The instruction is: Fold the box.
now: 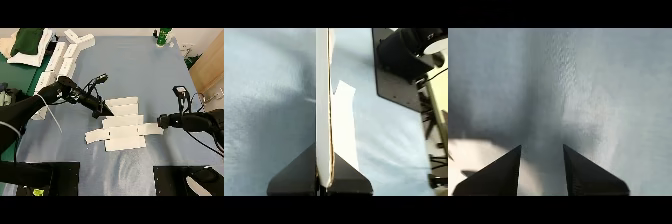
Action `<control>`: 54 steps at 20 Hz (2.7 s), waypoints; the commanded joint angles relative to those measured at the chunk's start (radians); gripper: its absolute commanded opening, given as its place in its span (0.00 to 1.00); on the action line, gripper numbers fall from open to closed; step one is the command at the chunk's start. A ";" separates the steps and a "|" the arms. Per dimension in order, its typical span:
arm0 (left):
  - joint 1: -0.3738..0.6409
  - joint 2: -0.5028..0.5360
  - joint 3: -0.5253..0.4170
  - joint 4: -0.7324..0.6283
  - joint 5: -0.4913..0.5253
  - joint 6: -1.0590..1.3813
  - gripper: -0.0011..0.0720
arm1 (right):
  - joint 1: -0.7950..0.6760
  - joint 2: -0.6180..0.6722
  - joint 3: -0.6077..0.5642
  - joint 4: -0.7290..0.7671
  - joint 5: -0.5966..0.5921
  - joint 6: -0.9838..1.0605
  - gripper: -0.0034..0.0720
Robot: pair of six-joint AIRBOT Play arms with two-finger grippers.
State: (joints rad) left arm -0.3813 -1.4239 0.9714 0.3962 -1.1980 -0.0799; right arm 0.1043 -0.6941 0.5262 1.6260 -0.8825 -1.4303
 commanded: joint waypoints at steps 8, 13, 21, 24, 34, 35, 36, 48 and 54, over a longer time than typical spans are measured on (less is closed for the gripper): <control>-0.306 0.341 -0.391 -0.082 0.624 0.325 0.02 | 0.001 0.001 0.085 0.018 0.002 0.080 0.59; -0.361 0.348 -0.445 -0.085 0.688 0.326 0.03 | 0.001 0.002 0.085 0.061 0.001 0.080 0.59; -0.361 0.359 -0.467 -0.082 0.694 0.325 0.03 | 0.001 0.002 0.085 0.111 -0.025 0.080 0.59; -0.370 0.477 -0.462 -0.082 0.763 0.388 0.03 | 0.001 0.002 0.085 0.117 -0.036 0.080 0.59; -0.718 0.589 -0.667 -0.060 1.165 0.420 0.03 | 0.001 0.001 0.085 0.118 -0.026 0.109 0.59; -0.736 0.560 -0.671 -0.061 1.165 0.419 0.03 | 0.001 0.001 0.085 0.118 -0.024 0.114 0.59; -0.746 0.533 -0.671 -0.061 1.166 0.419 0.03 | 0.001 0.001 0.085 0.118 -0.023 0.114 0.59; -0.545 0.573 -0.524 -0.062 0.941 0.335 0.03 | 0.001 0.001 0.085 0.126 -0.028 0.114 0.59; -0.263 0.533 -0.472 0.021 0.579 0.220 0.03 | 0.001 0.001 0.085 0.125 -0.032 0.114 0.59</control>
State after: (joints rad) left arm -0.7551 -0.8772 0.4782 0.3679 -0.4324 0.2070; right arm 0.1059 -0.6933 0.6102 1.7512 -0.9134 -1.3167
